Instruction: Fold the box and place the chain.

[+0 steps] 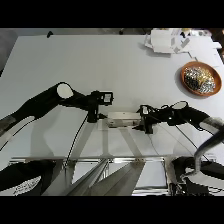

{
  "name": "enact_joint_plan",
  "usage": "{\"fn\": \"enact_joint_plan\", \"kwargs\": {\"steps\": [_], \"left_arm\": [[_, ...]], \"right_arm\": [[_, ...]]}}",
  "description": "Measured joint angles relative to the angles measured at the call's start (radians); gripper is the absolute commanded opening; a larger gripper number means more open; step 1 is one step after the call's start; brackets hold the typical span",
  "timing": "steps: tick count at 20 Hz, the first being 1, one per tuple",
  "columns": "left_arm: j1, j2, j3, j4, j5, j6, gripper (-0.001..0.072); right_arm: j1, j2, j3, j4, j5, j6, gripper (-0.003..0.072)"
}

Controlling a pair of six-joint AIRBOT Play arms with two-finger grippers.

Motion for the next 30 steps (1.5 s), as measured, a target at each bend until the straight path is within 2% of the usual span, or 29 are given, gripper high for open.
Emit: {"fn": "enact_joint_plan", "kwargs": {"steps": [1, 2, 6, 9, 11, 14, 18, 21, 25, 30], "left_arm": [[0.0, 0.032, 0.0, 0.042, -0.027, -0.051, 0.0062], [-0.001, 0.062, 0.0, 0.072, -0.051, -0.092, 0.0003], [-0.047, 0.155, 0.0, 0.115, -0.154, -0.19, 0.0003], [-0.13, 0.163, 0.0, 0.115, -0.147, -0.229, 0.0007], [-0.185, 0.138, 0.0, 0.096, -0.09, -0.241, 0.0006], [-0.237, 0.079, 0.0, 0.048, 0.064, -0.251, 0.0006], [-0.256, 0.002, 0.0, -0.064, 0.34, -0.256, 0.0006], [-0.257, -0.047, 0.0, -0.133, 0.47, -0.257, 0.0006], [-0.253, -0.108, 0.0, -0.185, 0.536, -0.258, 0.0006], [-0.232, -0.126, 0.0, -0.216, 0.527, -0.267, 0.0007]], "right_arm": [[0.0, 0.0, 0.0, 0.0, 0.0, -0.001, 0.0455], [0.0, 0.0, 0.0, -0.001, 0.0, -0.002, 0.0455], [0.0, 0.0, 0.0, -0.002, 0.001, -0.003, 0.0455], [0.0, 0.0, 0.0, -0.002, 0.002, -0.003, 0.0455], [0.0, 0.0, 0.0, -0.003, 0.002, -0.003, 0.0455], [0.0, 0.0, 0.0, -0.003, 0.002, -0.003, 0.0455], [0.0, 0.0, 0.0, -0.003, 0.002, -0.003, 0.0455], [0.0, 0.0, 0.0, -0.003, 0.002, -0.004, 0.0455], [0.0, 0.0, 0.0, -0.003, 0.002, -0.004, 0.0455], [0.0, 0.0, 0.0, -0.003, 0.003, -0.004, 0.0455]]}}
